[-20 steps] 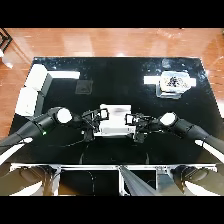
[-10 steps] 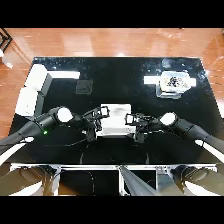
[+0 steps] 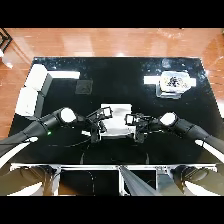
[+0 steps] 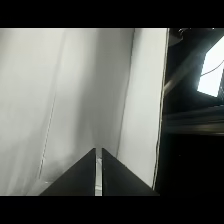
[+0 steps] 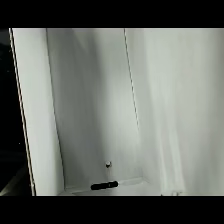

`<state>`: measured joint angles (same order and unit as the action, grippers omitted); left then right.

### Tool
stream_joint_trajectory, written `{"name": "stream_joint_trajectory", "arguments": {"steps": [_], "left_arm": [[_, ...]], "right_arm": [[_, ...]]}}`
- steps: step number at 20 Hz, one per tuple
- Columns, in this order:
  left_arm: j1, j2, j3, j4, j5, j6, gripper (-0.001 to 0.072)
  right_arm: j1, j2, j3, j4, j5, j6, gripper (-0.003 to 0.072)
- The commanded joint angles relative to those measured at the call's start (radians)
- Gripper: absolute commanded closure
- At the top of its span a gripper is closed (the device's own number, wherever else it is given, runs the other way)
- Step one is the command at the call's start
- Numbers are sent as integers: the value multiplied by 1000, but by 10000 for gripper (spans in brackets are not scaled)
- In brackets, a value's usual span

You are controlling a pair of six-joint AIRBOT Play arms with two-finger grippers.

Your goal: Fold the box and place the chain.

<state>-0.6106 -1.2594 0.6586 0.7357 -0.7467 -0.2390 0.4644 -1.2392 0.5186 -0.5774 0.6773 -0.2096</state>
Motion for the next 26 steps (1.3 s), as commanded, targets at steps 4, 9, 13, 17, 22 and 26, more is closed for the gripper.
{"name": "stream_joint_trajectory", "arguments": {"steps": [4, 9, 13, 17, 22, 26], "left_arm": [[-10, -2, 0, 16, 20, 6, 548], [-10, 0, 1, 15, 21, 7, 548], [-10, 39, 1, 15, 42, 7, 560], [6, 116, 1, 19, 63, 7, 691], [73, 218, 1, 49, -2, -68, 692], [226, 313, 1, 214, -86, -435, 692]], "right_arm": [[1, 0, 0, 1, -1, 3, 348], [1, 0, 0, 1, -1, 3, 348], [1, 0, 0, 1, -1, 3, 348], [1, 0, 0, 1, -1, 3, 348], [1, 0, 0, 1, -1, 3, 348], [1, 0, 0, 1, -1, 3, 348]]}}
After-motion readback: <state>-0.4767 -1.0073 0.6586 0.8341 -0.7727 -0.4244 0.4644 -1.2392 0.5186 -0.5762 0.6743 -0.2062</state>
